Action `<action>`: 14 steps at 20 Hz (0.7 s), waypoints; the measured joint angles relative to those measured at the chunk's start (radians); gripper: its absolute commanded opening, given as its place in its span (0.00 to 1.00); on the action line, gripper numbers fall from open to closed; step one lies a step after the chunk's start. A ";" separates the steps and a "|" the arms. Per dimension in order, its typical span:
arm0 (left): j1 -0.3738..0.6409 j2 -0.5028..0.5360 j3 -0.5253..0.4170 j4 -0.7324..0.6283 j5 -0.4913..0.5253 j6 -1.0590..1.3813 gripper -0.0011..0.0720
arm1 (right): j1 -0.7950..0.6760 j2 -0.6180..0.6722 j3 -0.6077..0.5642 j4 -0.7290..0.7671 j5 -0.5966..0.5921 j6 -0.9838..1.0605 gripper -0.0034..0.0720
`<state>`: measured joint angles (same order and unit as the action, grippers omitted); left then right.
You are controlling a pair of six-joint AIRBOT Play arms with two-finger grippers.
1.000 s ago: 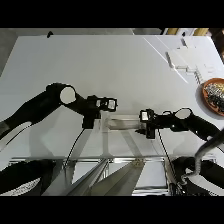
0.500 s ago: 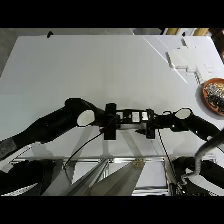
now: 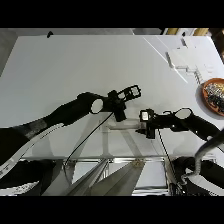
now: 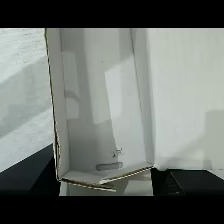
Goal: Fold the box and place the chain.
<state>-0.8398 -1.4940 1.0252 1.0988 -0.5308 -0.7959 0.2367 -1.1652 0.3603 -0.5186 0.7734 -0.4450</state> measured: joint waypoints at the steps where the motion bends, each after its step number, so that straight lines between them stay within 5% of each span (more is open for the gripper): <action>1: 0.005 -0.016 0.000 -0.026 0.005 0.018 0.02 | 0.000 0.000 0.000 0.000 0.000 0.001 0.58; 5: 0.028 0.002 0.001 -0.059 -0.035 0.056 0.02 | 0.000 0.000 0.000 0.000 -0.001 -0.001 0.58; 14: 0.085 0.208 -0.029 0.168 -0.448 0.021 0.02 | 0.000 0.000 0.000 -0.001 -0.001 -0.001 0.58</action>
<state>-0.7547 -1.2865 0.9966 1.2667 -0.9791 -0.7753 0.2367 -1.1652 0.3603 -0.5194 0.7727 -0.4461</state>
